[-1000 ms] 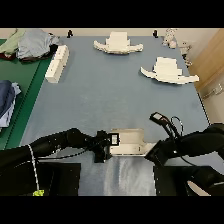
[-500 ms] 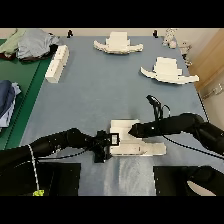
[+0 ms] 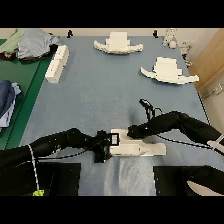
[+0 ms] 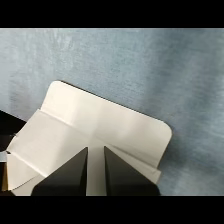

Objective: Fold the box.

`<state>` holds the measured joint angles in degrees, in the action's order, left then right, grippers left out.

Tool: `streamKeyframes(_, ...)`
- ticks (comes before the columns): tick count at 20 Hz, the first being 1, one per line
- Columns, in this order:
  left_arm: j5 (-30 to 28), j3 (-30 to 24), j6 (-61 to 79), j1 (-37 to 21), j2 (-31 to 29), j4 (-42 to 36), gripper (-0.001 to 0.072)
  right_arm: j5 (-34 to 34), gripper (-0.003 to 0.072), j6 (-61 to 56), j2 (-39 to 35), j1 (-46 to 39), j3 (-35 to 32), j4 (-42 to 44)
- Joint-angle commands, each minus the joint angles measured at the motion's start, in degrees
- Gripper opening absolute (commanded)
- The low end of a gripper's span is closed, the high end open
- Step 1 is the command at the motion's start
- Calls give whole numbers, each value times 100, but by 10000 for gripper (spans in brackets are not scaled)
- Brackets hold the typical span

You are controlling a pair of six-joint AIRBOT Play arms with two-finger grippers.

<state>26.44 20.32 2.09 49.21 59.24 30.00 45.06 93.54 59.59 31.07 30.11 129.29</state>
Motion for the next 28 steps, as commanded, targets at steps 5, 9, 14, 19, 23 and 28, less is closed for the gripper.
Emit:
streamKeyframes(5, 9, 4, 2, 0, 0, 0, 507, 660, 158, 507, -1377, 4, 4, -398)
streamKeyframes(9, 11, 4, 2, 0, 0, 0, 507, 2109, 159, 1539, -2452, 7, 4, -885)
streamKeyframes(14, 11, 4, 0, 0, 0, 0, 507, 3171, 711, 2710, -2973, 9, -116, -1753)
streamKeyframes(19, 9, 4, 0, 0, 0, 0, 507, 2076, 711, 4404, -2920, 9, -629, -2127)
streamKeyframes(23, 9, 4, 0, 0, 0, 0, 507, 1119, 708, 5814, -2763, 72, -1047, -1880)
streamKeyframes(28, 9, 4, 0, 0, 0, 0, 507, 855, 570, 5807, -2374, 640, -1056, -2009)
